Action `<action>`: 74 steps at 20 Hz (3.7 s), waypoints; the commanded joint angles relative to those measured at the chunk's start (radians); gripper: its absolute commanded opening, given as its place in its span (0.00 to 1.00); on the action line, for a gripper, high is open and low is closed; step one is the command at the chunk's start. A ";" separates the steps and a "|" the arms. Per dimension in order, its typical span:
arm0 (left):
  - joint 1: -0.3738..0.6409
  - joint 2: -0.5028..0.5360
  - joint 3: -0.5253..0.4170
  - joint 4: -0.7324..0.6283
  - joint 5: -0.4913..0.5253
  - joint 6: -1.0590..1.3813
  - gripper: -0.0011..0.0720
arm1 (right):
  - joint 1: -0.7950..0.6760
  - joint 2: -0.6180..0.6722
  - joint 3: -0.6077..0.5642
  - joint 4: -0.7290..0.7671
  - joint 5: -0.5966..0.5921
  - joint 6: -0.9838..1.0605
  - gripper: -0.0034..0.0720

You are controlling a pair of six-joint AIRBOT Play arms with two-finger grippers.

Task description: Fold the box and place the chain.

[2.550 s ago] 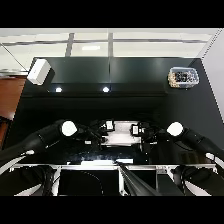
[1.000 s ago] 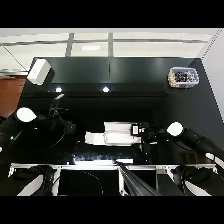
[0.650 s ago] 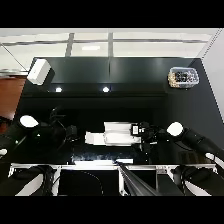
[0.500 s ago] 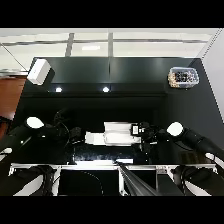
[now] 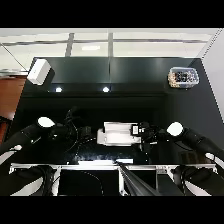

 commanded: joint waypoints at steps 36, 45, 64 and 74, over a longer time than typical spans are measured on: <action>-0.426 0.014 0.244 0.420 0.162 -0.536 0.76 | 0.000 0.000 0.000 0.000 0.000 0.000 0.75; -0.508 -0.014 0.307 0.626 0.159 -0.801 0.76 | 0.000 0.000 0.000 0.000 0.000 0.000 0.75; -0.592 -0.110 0.438 0.843 -0.002 -1.052 0.75 | 0.000 0.000 0.000 0.000 0.000 0.000 0.75; -0.639 -0.238 0.592 0.937 -0.137 -1.164 0.57 | 0.000 0.000 0.000 0.000 0.000 0.000 0.75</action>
